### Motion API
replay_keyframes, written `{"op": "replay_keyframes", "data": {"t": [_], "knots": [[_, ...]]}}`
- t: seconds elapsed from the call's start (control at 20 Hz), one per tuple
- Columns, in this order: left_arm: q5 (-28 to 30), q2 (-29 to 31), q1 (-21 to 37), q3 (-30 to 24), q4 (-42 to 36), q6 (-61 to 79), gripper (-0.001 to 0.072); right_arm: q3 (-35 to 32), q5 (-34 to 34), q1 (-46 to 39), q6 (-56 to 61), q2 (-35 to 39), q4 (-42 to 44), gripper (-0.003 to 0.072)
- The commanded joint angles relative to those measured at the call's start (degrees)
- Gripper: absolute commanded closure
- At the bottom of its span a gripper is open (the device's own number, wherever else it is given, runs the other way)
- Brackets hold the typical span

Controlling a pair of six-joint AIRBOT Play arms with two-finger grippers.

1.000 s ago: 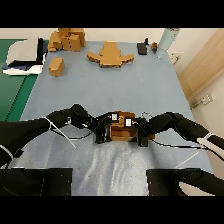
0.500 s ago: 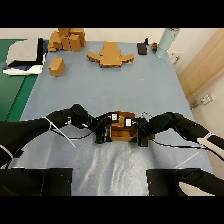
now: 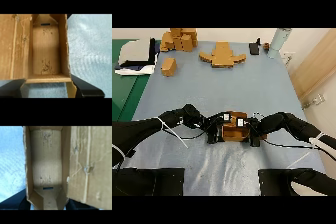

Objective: Fold the box.

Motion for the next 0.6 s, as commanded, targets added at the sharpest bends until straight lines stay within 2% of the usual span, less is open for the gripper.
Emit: {"op": "replay_keyframes", "data": {"t": [0.0,0.3,0.4,0.55], "knots": [[0.1,0.0,0.0,0.0,0.0,0.0,0.0112,0.0,0.0,0.0,0.0,0.0,0.0,0.0181],[0.1,0.0,0.0,0.0,0.0,0.0,0.0112,0.1,0.1,0.0,0.0,0.2,1.3,0.0172],[0.1,0.0,0.0,0.0,0.0,0.0,0.0112,0.9,-0.1,0.0,0.3,0.6,1.9,-0.0025],[0.1,0.0,0.0,0.0,0.0,0.0,0.0112,0.9,-0.2,0.0,0.5,2.9,1.6,-0.0025]]}}
